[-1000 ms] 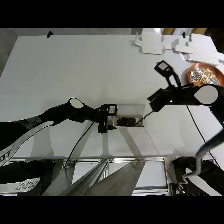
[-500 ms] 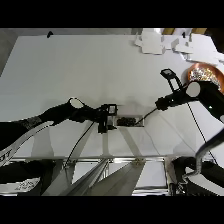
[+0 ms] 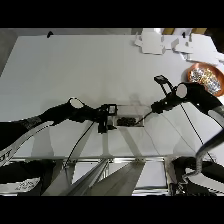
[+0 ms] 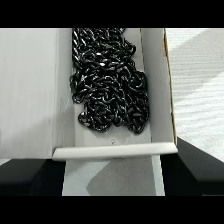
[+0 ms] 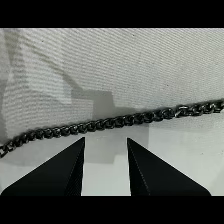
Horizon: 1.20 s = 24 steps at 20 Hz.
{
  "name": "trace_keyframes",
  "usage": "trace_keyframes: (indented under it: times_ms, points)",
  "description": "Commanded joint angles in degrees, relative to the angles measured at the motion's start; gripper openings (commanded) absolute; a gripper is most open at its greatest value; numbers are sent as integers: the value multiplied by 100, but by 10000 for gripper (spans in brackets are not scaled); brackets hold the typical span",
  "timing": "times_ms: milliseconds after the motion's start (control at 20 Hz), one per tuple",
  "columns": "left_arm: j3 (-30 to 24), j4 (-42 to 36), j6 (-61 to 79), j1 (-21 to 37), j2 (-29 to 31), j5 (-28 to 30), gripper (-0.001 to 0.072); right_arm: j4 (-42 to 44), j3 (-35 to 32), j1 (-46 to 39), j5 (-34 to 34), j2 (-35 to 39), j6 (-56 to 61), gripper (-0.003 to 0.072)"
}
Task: Fold the box and place the chain.
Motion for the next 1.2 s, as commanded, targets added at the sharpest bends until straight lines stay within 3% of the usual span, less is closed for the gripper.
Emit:
trace_keyframes:
  times_ms: [0, 650, 700, 850, 1150]
  points:
    - [0, 0, 2, 4, 2, 0, 209, -227, -4, 28, -149, -31, 306, 293]
    - [0, 0, 2, 4, 2, 0, 209, -485, -4, 28, -402, -334, 483, 292]
    - [0, 0, 2, 4, 2, 0, 209, -483, -4, 28, -400, -348, 481, 268]
    - [0, 0, 2, 4, 2, 0, 209, -485, -4, 28, -293, -332, 455, 14]
    - [0, 0, 2, 4, 2, 0, 209, -483, -4, 28, 33, 400, 415, 12]
